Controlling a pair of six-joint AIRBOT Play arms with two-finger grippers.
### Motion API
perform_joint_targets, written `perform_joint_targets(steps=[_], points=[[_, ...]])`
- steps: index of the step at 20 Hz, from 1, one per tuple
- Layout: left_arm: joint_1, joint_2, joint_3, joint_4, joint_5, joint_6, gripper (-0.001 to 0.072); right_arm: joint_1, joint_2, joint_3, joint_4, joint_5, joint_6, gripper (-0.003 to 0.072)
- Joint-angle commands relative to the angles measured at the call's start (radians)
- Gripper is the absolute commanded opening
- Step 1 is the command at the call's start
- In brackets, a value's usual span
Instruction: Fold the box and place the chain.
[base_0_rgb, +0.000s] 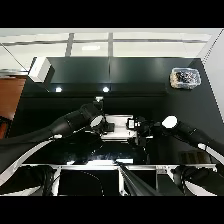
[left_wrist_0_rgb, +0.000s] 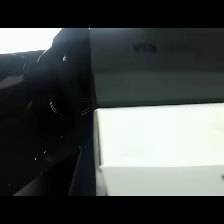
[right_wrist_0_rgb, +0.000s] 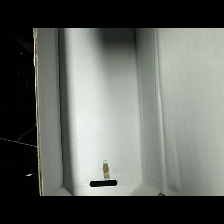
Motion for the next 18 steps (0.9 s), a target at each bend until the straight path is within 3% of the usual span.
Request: perform_joint_targets(steps=[1,15,18], points=[[-0.015,-0.027,0.021,0.007,-0.003,-0.005,0.0261,0.001,0.0,0.0,0.0,0.0,0.0,0.0189],[-0.032,-0.057,0.054,0.039,-0.046,-0.003,0.0217,0.001,0.0,0.0,0.0,0.0,0.0,0.0189],[-0.032,-0.06,0.054,0.038,-0.045,-0.014,0.0146,0.001,0.0,0.0,0.0,0.0,0.0,0.0189]])
